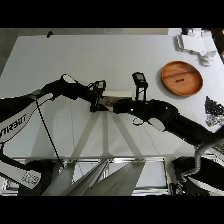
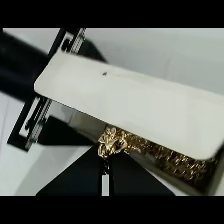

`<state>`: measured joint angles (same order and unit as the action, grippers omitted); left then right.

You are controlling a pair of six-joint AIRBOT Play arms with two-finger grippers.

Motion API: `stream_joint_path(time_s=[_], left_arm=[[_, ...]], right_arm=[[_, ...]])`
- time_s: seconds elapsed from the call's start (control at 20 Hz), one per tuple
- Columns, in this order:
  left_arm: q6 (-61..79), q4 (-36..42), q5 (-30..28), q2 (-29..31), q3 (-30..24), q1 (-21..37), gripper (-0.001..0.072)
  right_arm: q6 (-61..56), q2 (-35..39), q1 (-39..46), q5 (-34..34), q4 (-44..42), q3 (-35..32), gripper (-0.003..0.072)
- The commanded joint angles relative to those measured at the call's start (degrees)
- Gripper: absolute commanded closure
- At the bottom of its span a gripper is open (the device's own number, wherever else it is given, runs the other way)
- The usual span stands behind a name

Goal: Fold the box and place the chain.

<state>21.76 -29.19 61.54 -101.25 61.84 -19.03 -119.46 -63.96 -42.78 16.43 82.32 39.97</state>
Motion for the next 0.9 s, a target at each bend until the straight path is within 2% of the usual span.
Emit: stream_joint_path(time_s=[0.0, 0.05, 0.1, 0.15, 0.3, 0.4, 0.5, 0.75, 0.85], left_arm=[[0.02, -0.02, -0.02, 0.02, 0.07, 0.0, 0.0551], [0.02, -0.02, -0.02, 0.02, 0.07, 0.0, 0.0551], [0.02, -0.02, -0.02, 0.0, 0.07, 0.0, 0.0551], [0.02, -0.02, -0.02, 0.02, 0.07, 0.0, 0.0551], [0.02, -0.02, -0.02, 0.0, 0.07, 0.0, 0.0551], [0.02, -0.02, -0.02, 0.02, 0.07, 0.0, 0.0551], [0.02, -0.02, 0.0, 0.02, 0.07, 0.0, 0.0551], [0.02, -0.02, -0.02, 0.02, 0.07, 0.0, 0.0551], [0.02, -0.02, -0.02, 0.0, 0.07, 0.0, 0.0551]], right_arm=[[1.42, 0.74, 3.56, -0.81, -0.02, 0.26, 0.0671], [1.42, 0.74, 4.07, -0.11, -0.07, 0.26, 0.0612], [1.42, 0.74, 4.24, 1.18, -0.07, 0.39, 0.0493], [1.44, 0.74, 4.24, 3.39, -0.09, 1.01, 0.0441], [4.5, 0.74, 4.24, 14.71, -0.07, 5.99, 0.0439], [14.05, 0.74, 4.61, 20.57, -0.28, 10.23, 0.039], [25.0, 0.55, 7.23, 23.82, -3.23, 14.36, 0.039], [49.94, -2.32, 17.84, 28.11, -14.45, 20.68, 0.0389], [59.89, -6.91, 21.44, 34.97, -22.43, 23.91, 0.0386]])
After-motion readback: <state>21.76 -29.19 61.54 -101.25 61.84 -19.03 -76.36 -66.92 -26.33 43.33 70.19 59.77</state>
